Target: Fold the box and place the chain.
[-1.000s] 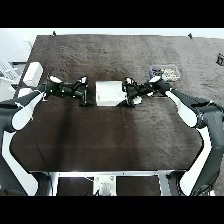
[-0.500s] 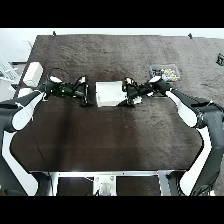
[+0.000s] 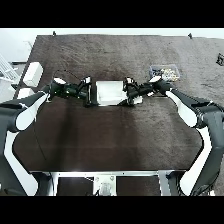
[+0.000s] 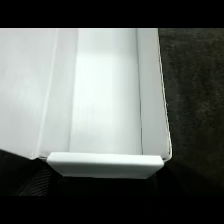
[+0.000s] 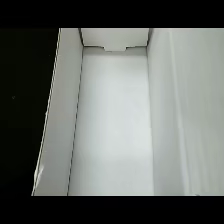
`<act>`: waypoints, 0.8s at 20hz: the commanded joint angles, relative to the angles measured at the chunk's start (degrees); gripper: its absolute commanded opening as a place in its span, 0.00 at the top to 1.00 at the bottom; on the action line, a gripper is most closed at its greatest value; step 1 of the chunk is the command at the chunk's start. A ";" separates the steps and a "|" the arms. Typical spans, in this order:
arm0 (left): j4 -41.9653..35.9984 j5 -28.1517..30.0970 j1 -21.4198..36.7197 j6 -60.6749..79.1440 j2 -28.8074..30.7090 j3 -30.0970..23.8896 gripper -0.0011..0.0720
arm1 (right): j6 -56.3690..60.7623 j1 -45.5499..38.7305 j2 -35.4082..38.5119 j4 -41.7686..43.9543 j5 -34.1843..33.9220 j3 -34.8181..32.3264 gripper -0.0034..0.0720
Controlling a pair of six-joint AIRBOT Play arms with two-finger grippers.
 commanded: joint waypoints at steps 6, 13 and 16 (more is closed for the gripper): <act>-2.25 5.20 -2.34 -0.24 -0.24 0.02 0.00 | -0.02 0.04 0.02 -0.04 0.11 -0.02 0.11; -3.19 4.66 -2.34 3.28 -1.29 0.09 0.00 | -0.02 0.04 0.02 -0.04 0.11 -0.02 0.11; -3.30 4.68 -2.34 3.74 -1.73 0.07 0.00 | -0.02 0.04 0.02 -0.04 0.11 -0.02 0.11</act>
